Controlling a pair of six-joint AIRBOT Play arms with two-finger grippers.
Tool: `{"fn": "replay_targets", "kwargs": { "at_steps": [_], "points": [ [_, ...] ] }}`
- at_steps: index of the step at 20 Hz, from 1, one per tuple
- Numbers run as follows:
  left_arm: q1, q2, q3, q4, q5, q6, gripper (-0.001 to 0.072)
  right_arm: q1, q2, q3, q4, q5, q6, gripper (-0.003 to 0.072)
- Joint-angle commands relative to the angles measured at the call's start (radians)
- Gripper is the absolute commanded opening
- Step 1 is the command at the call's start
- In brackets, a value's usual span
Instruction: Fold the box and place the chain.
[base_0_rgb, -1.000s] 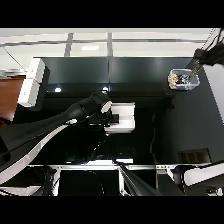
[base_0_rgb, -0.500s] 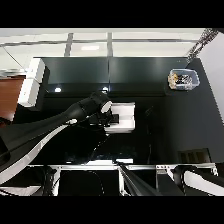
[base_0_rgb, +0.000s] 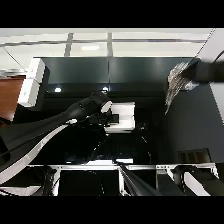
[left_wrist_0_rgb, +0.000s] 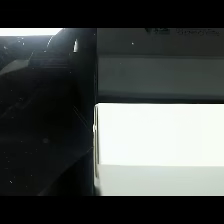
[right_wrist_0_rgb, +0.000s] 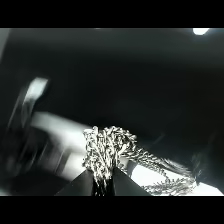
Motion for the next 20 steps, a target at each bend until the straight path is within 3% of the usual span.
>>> {"fn": "replay_targets", "kwargs": {
  "at_steps": [1,4,9,12,20],
  "points": [
    [0.001,0.0,0.0,0.0,0.0,0.0,0.0031,0.129,0.035,-0.189,0.099,0.041,-0.034,0.0002],
    [0.001,0.0,0.0,0.001,0.0,0.0,0.0031,0.242,0.034,-0.252,0.203,-0.07,-0.034,0.0001],
    [0.001,0.0,0.0,0.001,0.0,0.0,0.0031,0.365,0.013,-0.254,0.194,-0.237,-0.022,0.0002],
    [0.001,0.0,0.0,0.001,0.0,0.0,0.0031,0.387,-0.053,-0.254,0.114,-0.253,-0.021,0.0002],
    [0.001,0.0,0.0,0.0,0.0,0.0,0.0031,0.394,-0.177,-0.254,0.106,-0.3,-0.022,0.0002]
  ]
}}
